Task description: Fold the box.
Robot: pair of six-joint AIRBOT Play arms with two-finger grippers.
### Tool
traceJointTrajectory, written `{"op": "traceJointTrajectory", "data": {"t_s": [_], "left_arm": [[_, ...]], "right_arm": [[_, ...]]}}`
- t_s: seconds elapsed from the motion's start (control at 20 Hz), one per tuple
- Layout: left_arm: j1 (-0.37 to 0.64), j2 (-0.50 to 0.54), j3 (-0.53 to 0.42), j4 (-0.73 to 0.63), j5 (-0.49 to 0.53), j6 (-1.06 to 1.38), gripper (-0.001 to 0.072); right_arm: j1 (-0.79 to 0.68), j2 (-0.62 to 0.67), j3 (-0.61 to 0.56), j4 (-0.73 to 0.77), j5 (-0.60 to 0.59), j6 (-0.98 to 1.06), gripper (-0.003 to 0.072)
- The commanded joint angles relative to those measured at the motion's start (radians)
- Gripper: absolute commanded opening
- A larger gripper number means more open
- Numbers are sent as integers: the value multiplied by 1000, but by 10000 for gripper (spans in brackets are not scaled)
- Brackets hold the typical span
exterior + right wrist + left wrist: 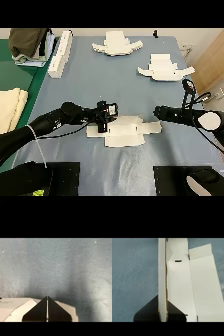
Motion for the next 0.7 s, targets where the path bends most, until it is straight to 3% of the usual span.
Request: {"op": "traceJointTrajectory", "data": {"t_s": [0.0, 0.2, 0.65], "left_arm": [[-5, -9, -28, -31, 3, 3, 13], [-12, -10, -50, -43, 1, 3, 13], [-12, -10, -60, -39, -111, -80, 14]], "right_arm": [[0, 1, 1, 0, -15, 0, 18], [0, 1, 1, 0, -21, 0, 19], [0, 1, 1, 0, -20, -3, 19]]}}
